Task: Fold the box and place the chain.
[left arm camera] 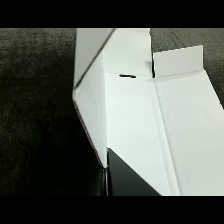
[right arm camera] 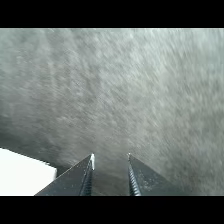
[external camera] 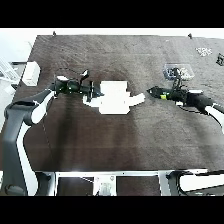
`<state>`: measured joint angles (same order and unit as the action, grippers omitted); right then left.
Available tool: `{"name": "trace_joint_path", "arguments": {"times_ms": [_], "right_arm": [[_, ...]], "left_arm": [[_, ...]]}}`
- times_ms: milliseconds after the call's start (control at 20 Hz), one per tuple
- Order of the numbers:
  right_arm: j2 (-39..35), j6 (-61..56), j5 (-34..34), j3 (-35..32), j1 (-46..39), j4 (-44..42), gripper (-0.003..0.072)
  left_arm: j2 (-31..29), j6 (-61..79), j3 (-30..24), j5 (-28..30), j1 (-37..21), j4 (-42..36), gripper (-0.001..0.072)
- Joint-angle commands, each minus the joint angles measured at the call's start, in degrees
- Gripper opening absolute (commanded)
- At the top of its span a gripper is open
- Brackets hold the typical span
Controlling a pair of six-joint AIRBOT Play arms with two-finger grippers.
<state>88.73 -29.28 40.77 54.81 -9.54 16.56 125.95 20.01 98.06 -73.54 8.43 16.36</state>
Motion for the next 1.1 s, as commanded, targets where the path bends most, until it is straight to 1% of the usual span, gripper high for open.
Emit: {"name": "trace_joint_path", "arguments": {"times_ms": [0, 200, 300, 400, 450, 500, 550, 600, 750, 950, 1050], "right_arm": [[-5.3, 4.0, 1.2, 0.0, 0.0, -0.1, 0.0273], [-12.7, 10.7, 7.4, -0.6, 1.7, 0.0, 0.0273], [-16.5, 18.1, 8.2, -2.7, 4.9, 0.0, 0.0273], [-19.6, 28.2, 8.2, -6.0, 9.1, 0.0, 0.0278], [-20.0, 33.0, 8.2, -7.7, 11.1, 0.0, 0.0332], [-20.0, 37.7, 8.1, -9.3, 13.0, 0.9, 0.0457], [-19.9, 43.5, 6.3, -11.5, 15.1, 1.6, 0.0571], [-19.9, 48.5, 4.2, -13.5, 16.8, 2.3, 0.0609], [-18.3, 58.9, 1.5, -16.3, 19.7, 4.8, 0.0614], [-14.3, 66.7, 1.0, -16.3, 20.7, 5.5, 0.0614], [-12.9, 69.4, -0.3, -16.3, 21.2, 5.6, 0.0614]], "left_arm": [[0.0, -0.1, 0.0, 0.0, 0.0, 0.2, 0.0024], [0.0, -0.1, 0.0, 0.0, 0.0, -0.1, 0.0024], [0.0, -0.1, 0.0, 0.1, 0.0, -0.1, 0.0024], [0.0, -0.1, 0.0, 0.0, 0.0, -0.1, 0.0024], [0.0, -0.1, 0.0, 0.1, 0.0, -0.1, 0.0024], [0.0, -0.1, 0.0, 0.0, 0.0, -0.1, 0.0024], [0.0, -0.1, 0.0, 0.0, 0.0, -0.3, 0.0024], [0.0, -0.1, 0.0, 0.0, 0.0, -0.6, 0.0024], [0.0, -0.1, 0.0, 0.0, 0.0, -1.3, 0.0024], [0.0, 0.0, 0.0, 0.1, 0.0, -1.8, 0.0024], [0.0, -0.1, 0.0, 0.1, 0.0, -1.8, 0.0024]]}}
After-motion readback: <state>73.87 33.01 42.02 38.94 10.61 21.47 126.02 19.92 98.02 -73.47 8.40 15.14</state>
